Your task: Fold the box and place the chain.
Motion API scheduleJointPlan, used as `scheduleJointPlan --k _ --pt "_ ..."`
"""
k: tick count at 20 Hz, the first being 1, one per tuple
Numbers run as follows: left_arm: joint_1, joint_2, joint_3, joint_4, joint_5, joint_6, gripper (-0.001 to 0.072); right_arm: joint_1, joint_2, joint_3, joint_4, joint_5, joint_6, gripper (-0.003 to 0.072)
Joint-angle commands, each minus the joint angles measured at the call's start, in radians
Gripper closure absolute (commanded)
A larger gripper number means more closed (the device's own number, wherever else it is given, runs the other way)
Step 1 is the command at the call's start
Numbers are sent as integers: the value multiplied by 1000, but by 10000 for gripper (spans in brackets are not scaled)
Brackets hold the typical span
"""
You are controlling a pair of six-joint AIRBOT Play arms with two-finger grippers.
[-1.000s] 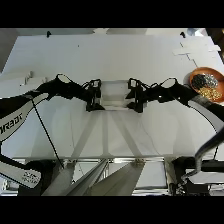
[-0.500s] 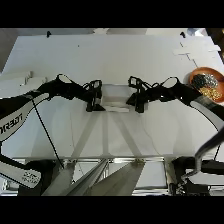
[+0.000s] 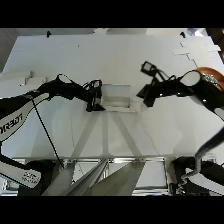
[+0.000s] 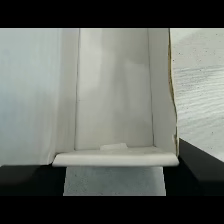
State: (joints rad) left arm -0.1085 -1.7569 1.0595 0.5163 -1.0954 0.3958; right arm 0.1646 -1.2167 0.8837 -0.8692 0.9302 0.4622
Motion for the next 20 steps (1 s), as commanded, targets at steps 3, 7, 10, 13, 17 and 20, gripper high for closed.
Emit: scheduleJointPlan --k 3,7,10,13,17,20 --pt "1 0 0 0 0 0 245 -150 25 -2 -278 75 502 673" --pt "1 0 0 0 0 0 245 -168 -66 -27 -236 96 529 679" --pt "1 0 0 0 0 0 245 -150 -185 -30 -138 117 523 679" --pt "1 0 0 0 0 0 245 -106 -241 -30 -48 111 463 679" --pt "1 0 0 0 0 0 245 -70 -307 -30 11 98 449 679" --pt "1 0 0 0 0 0 245 -60 -320 -30 141 135 357 679"
